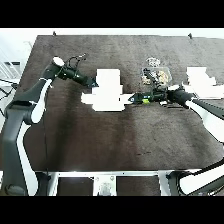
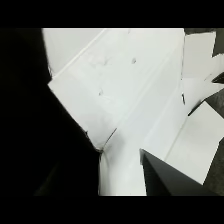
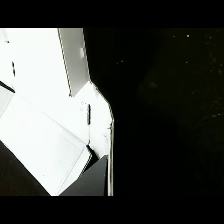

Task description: Fold the box and place the chain.

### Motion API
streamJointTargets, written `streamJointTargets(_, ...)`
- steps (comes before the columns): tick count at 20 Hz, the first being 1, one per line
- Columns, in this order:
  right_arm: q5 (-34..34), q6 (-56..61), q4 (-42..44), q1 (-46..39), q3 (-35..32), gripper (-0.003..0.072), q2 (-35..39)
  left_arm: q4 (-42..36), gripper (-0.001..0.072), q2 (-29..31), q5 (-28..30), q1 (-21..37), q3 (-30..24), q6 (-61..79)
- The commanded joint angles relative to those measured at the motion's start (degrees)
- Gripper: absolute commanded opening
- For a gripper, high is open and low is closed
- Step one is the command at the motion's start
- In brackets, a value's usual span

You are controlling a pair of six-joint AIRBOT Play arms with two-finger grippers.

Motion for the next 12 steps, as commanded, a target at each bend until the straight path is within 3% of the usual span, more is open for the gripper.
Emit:
streamJointTargets(1, 0.02, 0.00, 0.02, -0.04, -0.04, 0.0011, -0.02, -1.38, 0.0541, -0.52, -0.83, -0.57, 0.04, 0.92)
streamJointTargets(8, 0.02, 0.00, 0.00, -0.04, -0.04, 0.0011, -0.02, -0.11, 0.0538, -0.59, 0.83, -2.73, 0.04, 2.78)
streamJointTargets(9, 0.02, 0.00, 0.00, -0.04, -0.04, 0.0012, -0.02, -0.11, 0.0492, -0.59, 0.59, -2.73, 0.04, 2.78)
streamJointTargets(12, 0.02, 0.02, 0.00, -0.02, -0.04, 0.0011, -0.02, -0.07, 0.0489, -0.59, 0.44, -2.38, 0.04, 2.80)
